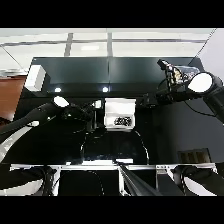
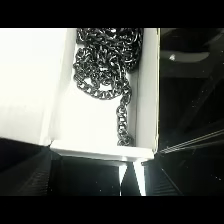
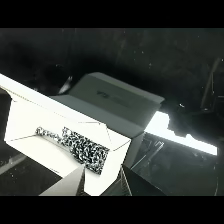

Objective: Fold the box and place the chain.

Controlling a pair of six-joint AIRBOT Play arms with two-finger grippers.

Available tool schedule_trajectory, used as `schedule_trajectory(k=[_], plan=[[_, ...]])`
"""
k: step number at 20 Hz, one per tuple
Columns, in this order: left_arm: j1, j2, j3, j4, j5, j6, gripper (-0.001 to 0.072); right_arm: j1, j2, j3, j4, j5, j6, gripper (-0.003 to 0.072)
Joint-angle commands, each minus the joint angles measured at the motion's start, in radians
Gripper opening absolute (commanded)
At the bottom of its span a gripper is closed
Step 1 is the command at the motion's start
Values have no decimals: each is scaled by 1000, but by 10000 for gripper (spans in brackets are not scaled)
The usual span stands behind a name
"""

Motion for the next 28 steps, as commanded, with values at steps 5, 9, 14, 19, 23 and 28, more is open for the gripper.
schedule_trajectory(k=[5, 9, 14, 19, 23, 28], plan=[[-61, -14, 18, 35, 37, -19, 716, 0, 0, 0, -1, -23, 0, 266], [-75, -14, 18, 36, 60, -26, 405, -1, 0, 0, -6, -110, 0, 269], [-75, -14, 18, 36, 60, -26, 405, -1, -50, 0, 3, -295, 0, 692], [-75, -14, 18, 36, 59, -26, 406, 42, -202, 1, 124, -210, -165, 691], [-75, -14, 18, 36, 60, -26, 406, 41, -187, 64, 220, 60, -631, 691], [-75, -14, 18, 36, 60, -26, 406, 72, -193, 45, 138, 89, -904, 691]])
